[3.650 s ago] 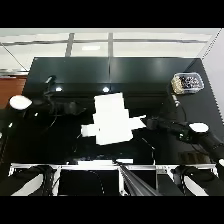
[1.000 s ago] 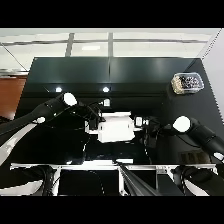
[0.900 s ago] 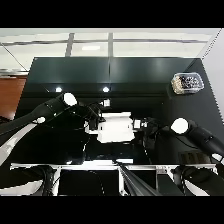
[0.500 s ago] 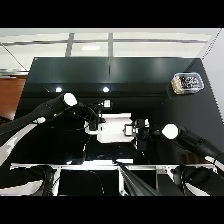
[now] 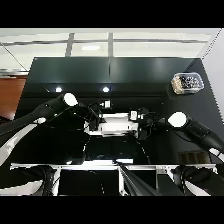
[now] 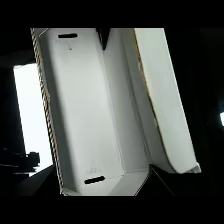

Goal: Fold the box and place the chain.

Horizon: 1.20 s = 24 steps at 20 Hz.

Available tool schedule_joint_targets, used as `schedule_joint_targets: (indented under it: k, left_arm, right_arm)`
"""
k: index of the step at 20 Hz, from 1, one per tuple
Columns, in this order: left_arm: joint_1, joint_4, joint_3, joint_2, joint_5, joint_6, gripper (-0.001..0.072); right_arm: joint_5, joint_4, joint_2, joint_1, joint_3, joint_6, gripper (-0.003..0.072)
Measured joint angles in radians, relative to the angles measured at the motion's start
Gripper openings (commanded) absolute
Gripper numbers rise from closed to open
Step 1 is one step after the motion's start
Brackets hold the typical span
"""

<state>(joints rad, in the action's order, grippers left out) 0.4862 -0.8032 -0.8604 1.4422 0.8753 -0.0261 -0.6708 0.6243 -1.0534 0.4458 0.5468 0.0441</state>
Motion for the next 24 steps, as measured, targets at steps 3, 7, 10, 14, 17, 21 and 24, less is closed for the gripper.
schedule_joint_targets:
  k: [3, 7, 10, 14, 17, 21, 24]
  left_arm:
    - [0.000, 0.000, 0.000, 0.000, 0.000, 0.000, 0.0028]
    - [0.000, 0.000, 0.000, 0.000, 0.000, 0.000, 0.0028]
    - [0.000, 0.000, 0.000, 0.000, 0.000, 0.000, 0.0029]
    - [0.000, 0.000, 0.000, 0.000, 0.001, 0.001, 0.0028]
    - [0.000, 0.000, 0.000, 0.000, 0.002, 0.001, 0.0029]
    - [0.000, 0.001, 0.000, 0.000, 0.003, 0.003, 0.0028]
    - [0.000, 0.001, 0.000, 0.000, 0.003, 0.003, 0.0029]
  right_arm:
    - [0.011, -0.024, -0.006, -0.021, 0.004, 0.013, 0.0705]
    - [0.017, -0.042, -0.022, -0.051, 0.005, 0.021, 0.0705]
    - [0.000, -0.063, -0.037, -0.063, 0.005, 0.056, 0.0704]
    - [-0.047, -0.141, -0.079, -0.056, 0.005, 0.157, 0.0705]
    - [-0.065, -0.163, -0.121, -0.053, 0.005, 0.216, 0.0704]
    - [-0.083, -0.161, -0.168, -0.052, 0.006, 0.256, 0.0704]
    - [-0.085, -0.141, -0.183, -0.052, 0.006, 0.267, 0.0704]
